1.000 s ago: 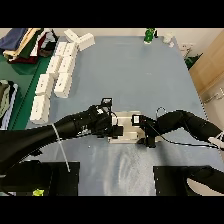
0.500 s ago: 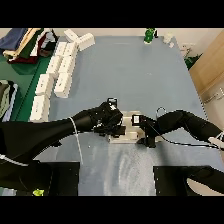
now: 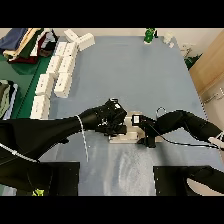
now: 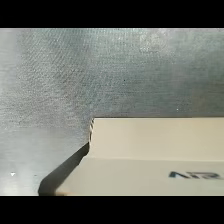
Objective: Fold the box.
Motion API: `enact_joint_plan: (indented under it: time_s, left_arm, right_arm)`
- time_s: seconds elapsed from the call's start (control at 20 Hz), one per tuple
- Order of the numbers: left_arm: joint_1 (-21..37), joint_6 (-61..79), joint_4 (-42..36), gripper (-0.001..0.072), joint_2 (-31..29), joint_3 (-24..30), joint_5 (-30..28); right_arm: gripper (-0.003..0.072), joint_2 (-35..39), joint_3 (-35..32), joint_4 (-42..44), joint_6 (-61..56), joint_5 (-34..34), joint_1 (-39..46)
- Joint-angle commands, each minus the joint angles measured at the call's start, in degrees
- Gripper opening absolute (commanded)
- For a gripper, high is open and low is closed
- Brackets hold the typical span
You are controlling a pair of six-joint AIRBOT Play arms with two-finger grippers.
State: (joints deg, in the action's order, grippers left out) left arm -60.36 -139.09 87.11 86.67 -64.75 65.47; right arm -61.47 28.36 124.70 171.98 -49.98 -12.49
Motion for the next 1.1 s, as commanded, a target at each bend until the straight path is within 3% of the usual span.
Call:
enact_joint_plan:
  time_s: [0.0,0.05,0.4,0.45,0.5,0.55,0.85,0.9,1.0,1.05]
  left_arm:
    - [-0.02,-0.20,-0.28,0.0385,0.04,-1.25,1.22]
    - [0.00,-0.24,-0.28,0.0528,0.04,-1.68,1.53]
    - [0.07,-0.46,0.46,0.0518,0.13,-1.92,3.06]
    - [0.07,-0.50,0.44,0.0485,0.22,-1.84,3.02]
    - [0.00,-0.44,0.37,0.0285,0.44,-1.84,3.06]
    - [-0.17,-0.39,0.28,0.0217,0.79,-1.84,2.84]
    - [-1.09,-1.09,-0.31,0.0251,2.14,-1.86,2.10]
    - [-1.09,-1.79,-0.28,0.0228,2.36,-1.86,2.05]
    - [-1.09,-1.99,-0.24,0.0028,2.75,-1.86,1.99]
    - [-1.09,-2.08,-0.07,0.0013,2.75,-1.86,1.92]
  right_arm:
    - [0.0525,0.00,0.02,0.02,-0.02,0.00,-0.02]
    - [0.0525,0.00,0.02,0.00,-0.02,0.00,-0.02]
    - [0.0525,0.00,0.02,0.00,-0.02,0.00,-0.02]
    - [0.0525,0.00,0.02,0.02,-0.02,0.00,-0.02]
    - [0.0525,0.00,0.02,0.00,-0.02,0.00,-0.02]
    - [0.0525,0.00,0.02,0.02,-0.02,0.00,-0.02]
    - [0.0525,0.00,0.02,0.02,-0.02,0.00,-0.02]
    - [0.0525,0.00,0.02,0.00,-0.02,0.00,-0.02]
    - [0.0525,0.00,0.02,0.00,0.00,0.00,-0.02]
    - [0.0525,0.00,0.02,0.02,-0.02,0.00,-0.02]
